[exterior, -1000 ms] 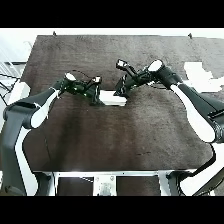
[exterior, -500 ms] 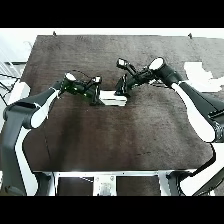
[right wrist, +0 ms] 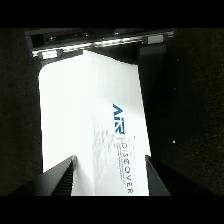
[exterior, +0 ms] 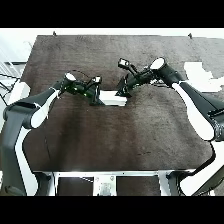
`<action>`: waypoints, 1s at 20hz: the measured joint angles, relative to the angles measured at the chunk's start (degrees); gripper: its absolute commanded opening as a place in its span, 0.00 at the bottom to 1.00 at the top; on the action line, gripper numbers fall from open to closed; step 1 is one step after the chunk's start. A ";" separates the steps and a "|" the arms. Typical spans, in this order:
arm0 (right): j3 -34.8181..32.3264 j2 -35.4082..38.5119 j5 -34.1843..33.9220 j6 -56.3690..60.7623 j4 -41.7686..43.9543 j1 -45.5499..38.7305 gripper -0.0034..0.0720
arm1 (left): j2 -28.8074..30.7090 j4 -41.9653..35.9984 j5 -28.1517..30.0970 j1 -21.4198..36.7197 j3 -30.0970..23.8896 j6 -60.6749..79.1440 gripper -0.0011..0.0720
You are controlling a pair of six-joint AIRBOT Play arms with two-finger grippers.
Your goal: Fold the box and place the chain.
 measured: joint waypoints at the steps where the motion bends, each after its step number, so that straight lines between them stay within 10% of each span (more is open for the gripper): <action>1: 0.00 -0.11 -0.15 0.00 0.02 0.02 0.73 | 0.00 0.00 0.00 0.00 0.00 0.00 0.87; 20: -6.78 3.76 -5.11 -4.35 3.17 0.02 0.64 | 0.00 0.02 0.00 -0.02 0.00 0.02 0.87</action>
